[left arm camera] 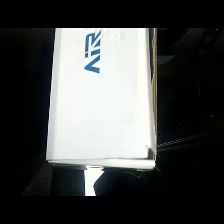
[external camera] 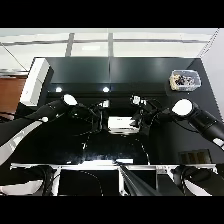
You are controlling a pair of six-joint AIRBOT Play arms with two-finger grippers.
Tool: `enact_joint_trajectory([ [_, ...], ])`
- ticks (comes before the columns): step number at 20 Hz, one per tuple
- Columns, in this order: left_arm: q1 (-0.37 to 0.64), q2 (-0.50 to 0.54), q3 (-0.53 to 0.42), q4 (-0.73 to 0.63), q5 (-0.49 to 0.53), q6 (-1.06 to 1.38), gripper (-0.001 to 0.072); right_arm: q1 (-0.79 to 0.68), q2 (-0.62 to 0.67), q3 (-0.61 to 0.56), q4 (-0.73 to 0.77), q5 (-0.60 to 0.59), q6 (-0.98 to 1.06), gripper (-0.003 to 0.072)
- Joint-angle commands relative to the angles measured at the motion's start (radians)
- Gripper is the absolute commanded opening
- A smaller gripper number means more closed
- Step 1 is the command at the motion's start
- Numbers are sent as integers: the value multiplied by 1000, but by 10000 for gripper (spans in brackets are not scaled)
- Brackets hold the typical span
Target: Fold the box and place the chain.
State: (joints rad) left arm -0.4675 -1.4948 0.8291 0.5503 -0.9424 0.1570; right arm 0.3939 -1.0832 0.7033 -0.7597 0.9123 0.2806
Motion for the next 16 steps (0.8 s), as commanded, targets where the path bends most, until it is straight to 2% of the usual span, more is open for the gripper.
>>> enact_joint_trajectory([
  [1,-1,-1,-1,0,0,0,408,1,-1,0,-2,0,0,245],
  [16,-1,-1,-1,0,0,0,408,1,-5,0,-1,-16,0,245],
])
